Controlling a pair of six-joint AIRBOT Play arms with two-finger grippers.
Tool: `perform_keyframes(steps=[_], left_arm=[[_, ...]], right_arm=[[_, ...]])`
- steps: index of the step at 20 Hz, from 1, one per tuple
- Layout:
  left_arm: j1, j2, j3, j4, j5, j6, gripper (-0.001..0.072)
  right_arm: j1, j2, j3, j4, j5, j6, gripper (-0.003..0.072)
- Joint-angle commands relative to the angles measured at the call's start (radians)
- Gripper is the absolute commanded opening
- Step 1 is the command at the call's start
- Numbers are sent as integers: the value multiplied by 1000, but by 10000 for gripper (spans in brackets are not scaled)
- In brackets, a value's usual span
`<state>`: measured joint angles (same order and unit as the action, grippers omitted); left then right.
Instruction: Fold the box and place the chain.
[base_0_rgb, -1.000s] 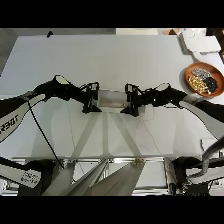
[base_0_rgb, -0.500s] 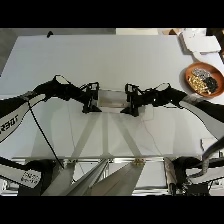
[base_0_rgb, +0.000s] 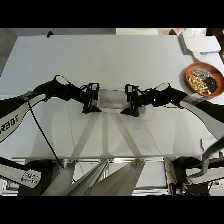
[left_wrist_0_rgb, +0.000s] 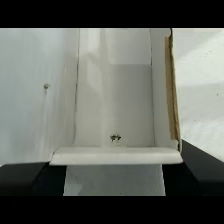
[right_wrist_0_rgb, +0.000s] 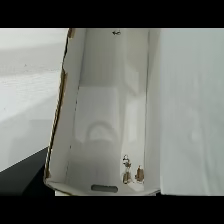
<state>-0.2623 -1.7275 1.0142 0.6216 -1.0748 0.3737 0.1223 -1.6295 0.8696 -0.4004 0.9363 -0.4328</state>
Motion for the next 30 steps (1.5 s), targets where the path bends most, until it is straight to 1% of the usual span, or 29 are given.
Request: perform_keyframes(steps=[1, 3, 6, 9, 10, 11, 12, 13, 14, 16, 17, 19, 21, 23, 25, 27, 30], left_arm=[[0, -1, 0, 0, 2, 0, 225], [0, -1, 0, 0, 2, 0, 225], [0, -1, 0, 0, 2, 0, 225], [0, -1, 0, 0, 2, 0, 225], [0, -1, 0, 0, 1, 0, 225], [0, -1, 0, 1, 2, 0, 225], [0, -1, 0, 0, 1, 0, 225], [0, -1, 0, 0, 1, 0, 225], [0, -1, 0, 0, 1, 0, 225], [0, -1, 0, 0, 1, 0, 225], [0, -1, 0, 0, 1, 0, 225], [0, -1, 0, 0, 1, 0, 225], [0, -1, 0, 0, 1, 0, 225], [0, -1, 0, 0, 1, 0, 225], [0, -1, 0, 0, 1, 0, 225], [0, -1, 0, 0, 1, 0, 225], [0, -1, 0, 0, 2, 0, 225]], right_arm=[[-29, 32, 0, -52, 3, 43, 585], [-71, 64, 0, -113, 29, 51, 585], [-143, 115, 0, -219, 60, 146, 585], [-214, 169, 0, -282, 146, 264, 563], [-231, 193, 0, -281, 185, 312, 504], [-241, 218, 0, -281, 221, 356, 392], [-242, 244, 0, -280, 234, 395, 259], [-238, 272, 0, -274, 257, 460, 65], [-228, 295, 0, -264, 288, 510, 13], [-189, 316, 0, -224, 321, 605, 12], [-156, 315, 0, -183, 311, 656, 12], [-79, 314, 0, -119, 212, 713, 7], [-10, 307, 0, -29, 54, 742, 6], [16, 290, 0, 77, -96, 740, 6], [15, 253, 0, 141, -193, 737, 6], [10, 202, 2, 144, -244, 738, 6], [-13, 101, 2, 156, -267, 739, 6]])
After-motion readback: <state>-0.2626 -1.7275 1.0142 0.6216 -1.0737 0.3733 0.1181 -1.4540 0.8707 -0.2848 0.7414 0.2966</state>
